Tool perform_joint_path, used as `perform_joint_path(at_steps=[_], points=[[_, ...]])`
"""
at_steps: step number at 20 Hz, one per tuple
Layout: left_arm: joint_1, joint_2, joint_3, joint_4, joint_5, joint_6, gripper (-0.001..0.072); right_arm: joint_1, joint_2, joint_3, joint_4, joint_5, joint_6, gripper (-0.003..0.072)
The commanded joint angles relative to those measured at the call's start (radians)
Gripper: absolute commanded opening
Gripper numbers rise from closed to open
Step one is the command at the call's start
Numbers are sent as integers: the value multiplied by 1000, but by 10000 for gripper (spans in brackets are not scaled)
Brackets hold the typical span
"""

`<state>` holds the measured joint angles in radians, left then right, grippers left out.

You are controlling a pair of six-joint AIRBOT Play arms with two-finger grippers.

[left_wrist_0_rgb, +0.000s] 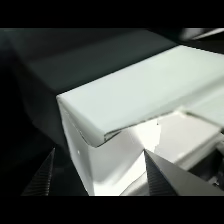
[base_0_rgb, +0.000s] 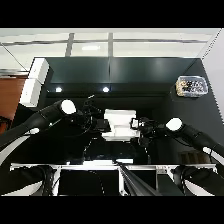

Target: Fold the box and place the chain.

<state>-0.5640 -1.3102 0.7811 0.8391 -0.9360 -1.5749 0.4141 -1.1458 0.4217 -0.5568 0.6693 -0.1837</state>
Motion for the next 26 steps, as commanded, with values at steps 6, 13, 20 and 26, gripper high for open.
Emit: perform_joint_path(at_steps=[6, 13, 20, 26], points=[[-83, -3, 66, 155, 6, -190, 619, 0, 0, 1, 0, 0, 0, 161], [-135, -2, 95, 148, -4, -244, 491, 0, 0, 1, 0, 0, 0, 161], [-235, -12, 131, 407, 29, -495, 459, 0, 0, 1, 0, 0, 0, 161], [-257, -79, 203, 523, -81, -569, 458, 0, 0, 1, 0, 0, 0, 161]])
